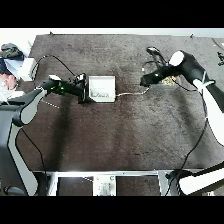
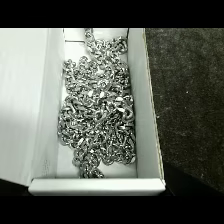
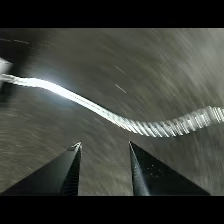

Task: Fold the box and place the chain.

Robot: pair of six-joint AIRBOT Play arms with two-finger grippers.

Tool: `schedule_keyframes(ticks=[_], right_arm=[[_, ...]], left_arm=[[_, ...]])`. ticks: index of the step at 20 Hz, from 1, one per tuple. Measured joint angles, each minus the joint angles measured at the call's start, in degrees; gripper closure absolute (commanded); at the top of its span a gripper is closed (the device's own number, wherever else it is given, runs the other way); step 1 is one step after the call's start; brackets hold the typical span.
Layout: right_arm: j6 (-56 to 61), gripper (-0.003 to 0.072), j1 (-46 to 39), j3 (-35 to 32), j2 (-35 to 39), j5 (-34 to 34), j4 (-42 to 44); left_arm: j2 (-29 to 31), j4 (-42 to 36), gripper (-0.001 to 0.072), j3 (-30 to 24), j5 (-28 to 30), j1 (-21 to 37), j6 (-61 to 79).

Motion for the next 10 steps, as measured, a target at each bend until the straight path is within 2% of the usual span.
schedule_keyframes(ticks=[5,10], right_arm=[[6.73,0.035,-3.61,-7.41,-0.39,-6.84,2.16],[13.22,0.035,-2.05,-8.48,-2.54,-12.83,-0.15]], left_arm=[[0.0,0.0,0.0248,0.0,0.0,0.0,0.0],[0.0,0.0,0.0248,0.0,0.0,0.0,0.0]])
